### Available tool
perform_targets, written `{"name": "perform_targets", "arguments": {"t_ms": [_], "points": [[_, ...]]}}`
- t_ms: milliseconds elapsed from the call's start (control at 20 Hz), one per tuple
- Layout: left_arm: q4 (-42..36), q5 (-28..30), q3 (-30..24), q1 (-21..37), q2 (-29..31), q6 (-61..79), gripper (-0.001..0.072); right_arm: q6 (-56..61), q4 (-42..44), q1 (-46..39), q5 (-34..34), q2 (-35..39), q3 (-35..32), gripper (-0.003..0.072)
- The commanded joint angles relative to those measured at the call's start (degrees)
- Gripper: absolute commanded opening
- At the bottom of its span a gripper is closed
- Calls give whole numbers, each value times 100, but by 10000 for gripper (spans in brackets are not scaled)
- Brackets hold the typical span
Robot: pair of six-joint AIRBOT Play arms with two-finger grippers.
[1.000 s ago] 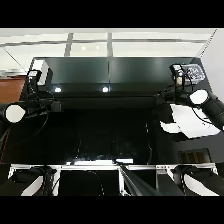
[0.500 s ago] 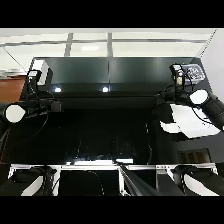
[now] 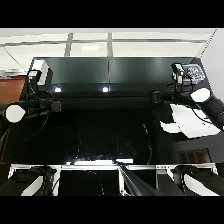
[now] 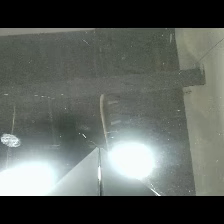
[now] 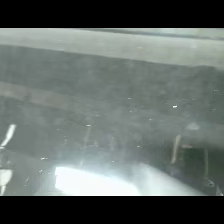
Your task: Fold the box and place the chain.
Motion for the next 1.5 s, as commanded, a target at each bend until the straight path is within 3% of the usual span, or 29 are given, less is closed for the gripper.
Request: {"name": "perform_targets", "arguments": {"t_ms": [0, 250, 450, 650, 800, 900, 1150, 1450], "points": [[0, 33, -2, 4, 4, 2, 29, 57, 83, -315, 649, 0, 188, 720], [-22, 267, -4, 4, 0, 0, 29, 815, -1596, -1843, 2046, 35, 1290, 720], [-22, 264, -4, 4, -94, 0, 29, 1709, -3510, -3283, 1849, 35, 1784, 720], [-22, 256, -4, 4, -216, 2, 29, 2181, -4435, -4597, 1668, -55, 1786, 720], [-24, 260, -4, 4, -280, 2, 29, 2476, -4393, -5442, 1661, -409, 1816, 720], [-26, 260, -4, 4, -289, 0, 29, 2337, -3792, -5899, 1893, -896, 2013, 720], [-546, 310, -4, 4, -302, 0, 29, -1021, -2153, -5871, 3206, -2103, 2452, 720], [-1150, 407, -4, 2, -570, 0, 29, -1445, -2892, -5322, 3084, -2444, 2455, 720]]}}
